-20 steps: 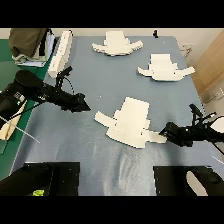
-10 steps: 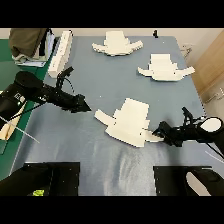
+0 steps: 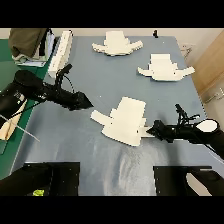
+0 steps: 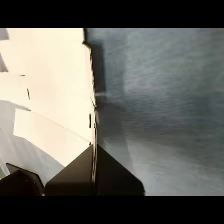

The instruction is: Fold the box.

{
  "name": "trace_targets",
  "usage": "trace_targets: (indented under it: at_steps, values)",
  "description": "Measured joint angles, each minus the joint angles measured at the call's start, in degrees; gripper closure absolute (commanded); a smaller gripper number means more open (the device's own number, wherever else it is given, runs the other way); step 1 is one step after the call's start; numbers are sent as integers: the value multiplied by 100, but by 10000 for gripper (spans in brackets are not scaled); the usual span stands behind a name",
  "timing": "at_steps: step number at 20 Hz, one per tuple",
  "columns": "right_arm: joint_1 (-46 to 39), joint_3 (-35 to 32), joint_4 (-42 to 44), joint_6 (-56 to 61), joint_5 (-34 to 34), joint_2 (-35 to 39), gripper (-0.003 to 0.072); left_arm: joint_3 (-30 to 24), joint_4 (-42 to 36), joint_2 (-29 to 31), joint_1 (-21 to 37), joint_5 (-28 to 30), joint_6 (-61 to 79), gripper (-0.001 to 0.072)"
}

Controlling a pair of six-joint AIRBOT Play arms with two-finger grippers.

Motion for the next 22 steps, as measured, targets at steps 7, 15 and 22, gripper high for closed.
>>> trace_targets:
  at_steps: [7, 15, 22]
  values:
    - [841, -4, -715, -625, 258, 944, 685, 356, -205, -1169, 275, -507, 525, 221]
    - [1294, -4, -1204, -721, -39, 1054, 684, 415, -649, -2367, -94, -402, 1360, 222]
    - [1447, -4, -1193, -752, -313, 772, 685, 702, -866, -2876, -750, -223, 1897, 222]
